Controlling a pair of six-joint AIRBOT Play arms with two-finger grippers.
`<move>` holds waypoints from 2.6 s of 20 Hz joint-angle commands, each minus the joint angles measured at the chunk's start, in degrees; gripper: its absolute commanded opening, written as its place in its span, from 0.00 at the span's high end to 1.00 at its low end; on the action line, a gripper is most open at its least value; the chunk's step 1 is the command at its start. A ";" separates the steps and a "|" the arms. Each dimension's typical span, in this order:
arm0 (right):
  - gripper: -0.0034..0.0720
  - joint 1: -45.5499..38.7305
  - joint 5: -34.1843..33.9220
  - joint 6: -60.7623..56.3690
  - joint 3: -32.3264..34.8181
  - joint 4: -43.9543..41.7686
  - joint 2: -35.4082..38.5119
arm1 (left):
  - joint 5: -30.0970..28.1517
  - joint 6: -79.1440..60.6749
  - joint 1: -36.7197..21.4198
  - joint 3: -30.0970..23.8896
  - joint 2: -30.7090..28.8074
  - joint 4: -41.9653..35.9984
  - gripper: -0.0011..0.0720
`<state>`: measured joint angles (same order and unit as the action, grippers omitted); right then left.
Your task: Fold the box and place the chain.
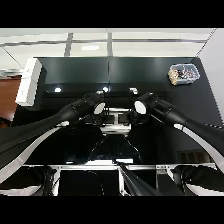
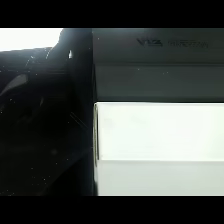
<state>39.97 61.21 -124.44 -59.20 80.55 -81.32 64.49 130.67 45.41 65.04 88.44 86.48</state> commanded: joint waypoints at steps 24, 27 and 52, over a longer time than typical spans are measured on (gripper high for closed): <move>0.77 1.40 1.33 -8.66 -1.09 2.01 -3.74 | 0.07 -0.02 -0.04 0.07 0.04 0.04 0.95; 0.94 1.38 0.59 -8.59 -1.09 2.16 -3.74 | 0.09 -0.02 -0.04 0.07 0.04 0.04 0.95; 0.00 -43.23 -16.61 4.37 -13.14 20.13 0.61 | -1.03 -0.17 -0.04 0.07 0.04 0.24 0.95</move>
<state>7.11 49.06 -120.25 -64.55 106.91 -72.42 63.77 130.48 45.41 65.04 88.44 86.72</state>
